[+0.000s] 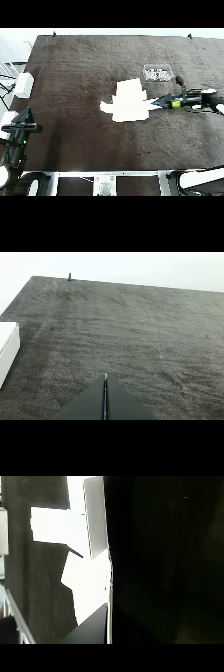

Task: Fold the box and place the chain.

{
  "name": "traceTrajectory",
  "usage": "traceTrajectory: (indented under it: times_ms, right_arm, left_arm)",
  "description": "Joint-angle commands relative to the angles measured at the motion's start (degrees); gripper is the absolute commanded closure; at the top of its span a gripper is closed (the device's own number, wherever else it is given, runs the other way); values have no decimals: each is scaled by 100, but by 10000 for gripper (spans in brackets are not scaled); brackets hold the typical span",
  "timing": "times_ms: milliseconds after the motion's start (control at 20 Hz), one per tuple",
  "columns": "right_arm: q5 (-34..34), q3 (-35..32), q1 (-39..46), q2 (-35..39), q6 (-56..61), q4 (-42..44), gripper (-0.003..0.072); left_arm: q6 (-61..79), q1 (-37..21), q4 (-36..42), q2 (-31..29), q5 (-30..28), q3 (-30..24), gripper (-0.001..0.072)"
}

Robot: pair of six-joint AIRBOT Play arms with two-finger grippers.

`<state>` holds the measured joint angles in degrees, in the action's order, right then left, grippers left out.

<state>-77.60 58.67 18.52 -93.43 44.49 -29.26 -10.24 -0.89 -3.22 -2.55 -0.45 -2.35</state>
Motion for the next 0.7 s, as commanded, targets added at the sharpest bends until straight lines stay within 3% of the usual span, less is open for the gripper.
traceTrajectory:
  times_ms: [0,150,400,650]
  right_arm:
    - [1174,-564,-879,474,-35,684,680]
    - [1867,-542,-1523,610,-37,1106,680]
    - [3228,-542,-2312,608,-444,1106,680]
    - [3436,-522,-2444,590,-1067,1121,679]
  left_arm:
    - [0,0,-2,0,-11,15,689]
    - [0,0,-2,0,-9,20,690]
    - [0,0,-2,0,-22,20,689]
    - [-17,0,-39,0,243,20,682]
